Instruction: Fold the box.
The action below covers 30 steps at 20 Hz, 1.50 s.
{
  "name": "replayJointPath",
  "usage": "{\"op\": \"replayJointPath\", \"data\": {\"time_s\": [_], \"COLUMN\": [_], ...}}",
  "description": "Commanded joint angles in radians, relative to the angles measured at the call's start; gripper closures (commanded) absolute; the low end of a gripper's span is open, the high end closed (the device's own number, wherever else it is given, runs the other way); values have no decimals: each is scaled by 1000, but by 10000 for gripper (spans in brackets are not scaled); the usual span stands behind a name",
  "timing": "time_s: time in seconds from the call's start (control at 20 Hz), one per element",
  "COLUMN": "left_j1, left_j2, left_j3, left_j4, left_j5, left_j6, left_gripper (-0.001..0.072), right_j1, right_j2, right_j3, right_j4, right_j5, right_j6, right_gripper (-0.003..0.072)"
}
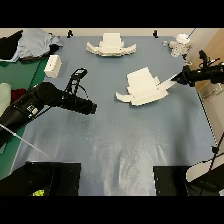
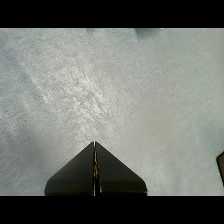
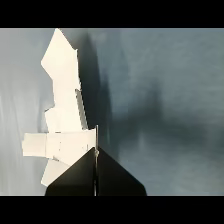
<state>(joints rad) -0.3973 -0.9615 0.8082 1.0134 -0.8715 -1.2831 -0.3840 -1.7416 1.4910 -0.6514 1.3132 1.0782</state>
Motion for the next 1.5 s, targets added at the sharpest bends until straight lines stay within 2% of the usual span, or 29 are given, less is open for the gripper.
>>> {"op": "replayJointPath", "data": {"time_s": [0.0,0.15,0.3,0.5,0.65,0.75,0.8,0.85,0.9,1.05,1.15,1.2,1.45], "left_j1": [-1,-1,-1,0,-1,0,-1,-1,-1,-1,-1,-1,-1], "left_j2": [0,0,0,0,0,0,0,0,0,0,0,0,0], "left_j3": [0,0,0,0,0,0,0,0,0,0,0,0,0], "left_j4": [0,0,0,-3,-4,-4,-6,-10,-11,-11,-11,-11,-27], "left_j5": [0,0,0,40,55,66,71,71,70,72,79,79,80], "left_j6": [0,0,0,0,0,0,0,0,0,0,0,0,0], "left_gripper": [696,696,696,696,696,696,696,696,696,696,696,696,696], "right_j1": [74,145,199,222,222,222,222,222,222,221,222,222,222], "right_j2": [201,370,511,689,791,813,813,812,812,795,753,724,553], "right_j3": [-298,-528,-698,-862,-935,-952,-953,-953,-952,-946,-923,-904,-753], "right_j4": [-3,-3,-3,-4,-35,-111,-155,-200,-241,-333,-375,-377,-369], "right_j5": [-86,-159,-206,-224,-224,-222,-220,-219,-219,-219,-214,-209,-97], "right_j6": [-17,-13,9,51,106,164,183,204,216,216,215,213,102], "right_gripper": [688,687,687,687,685,682,652,527,461,461,420,382,383]}}
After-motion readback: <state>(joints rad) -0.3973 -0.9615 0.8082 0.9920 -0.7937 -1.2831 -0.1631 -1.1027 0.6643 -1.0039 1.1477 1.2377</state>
